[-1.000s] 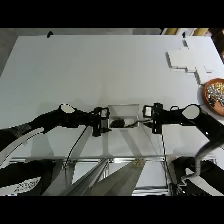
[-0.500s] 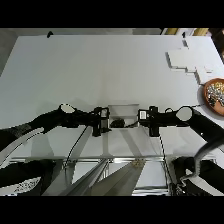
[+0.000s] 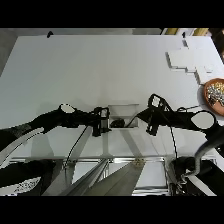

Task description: Fold the box and place the chain.

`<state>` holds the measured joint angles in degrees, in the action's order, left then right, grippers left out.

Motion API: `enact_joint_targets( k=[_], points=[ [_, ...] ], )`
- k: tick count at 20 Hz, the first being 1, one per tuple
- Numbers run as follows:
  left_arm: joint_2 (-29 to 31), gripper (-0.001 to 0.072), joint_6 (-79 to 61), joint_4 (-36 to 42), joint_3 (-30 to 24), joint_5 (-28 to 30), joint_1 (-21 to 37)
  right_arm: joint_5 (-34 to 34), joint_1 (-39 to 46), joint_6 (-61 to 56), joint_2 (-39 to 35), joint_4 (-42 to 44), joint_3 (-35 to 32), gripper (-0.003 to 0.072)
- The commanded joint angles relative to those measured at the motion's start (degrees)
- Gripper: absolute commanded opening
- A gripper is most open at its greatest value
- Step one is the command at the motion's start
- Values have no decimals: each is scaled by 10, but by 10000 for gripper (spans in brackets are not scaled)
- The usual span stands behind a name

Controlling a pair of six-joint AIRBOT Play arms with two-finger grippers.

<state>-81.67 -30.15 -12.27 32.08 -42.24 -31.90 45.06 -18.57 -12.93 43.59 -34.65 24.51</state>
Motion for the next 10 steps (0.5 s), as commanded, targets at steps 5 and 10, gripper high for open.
enact_joint_targets(
  k=[5, 10],
  points=[
    [0, 69, 0, 0, 0, 0, 0, -150, -167, 76, 77, 156, 0, 17],
    [0, 69, 0, 0, 0, 0, 0, -195, -197, 76, 151, 156, 0, 60]
  ],
)
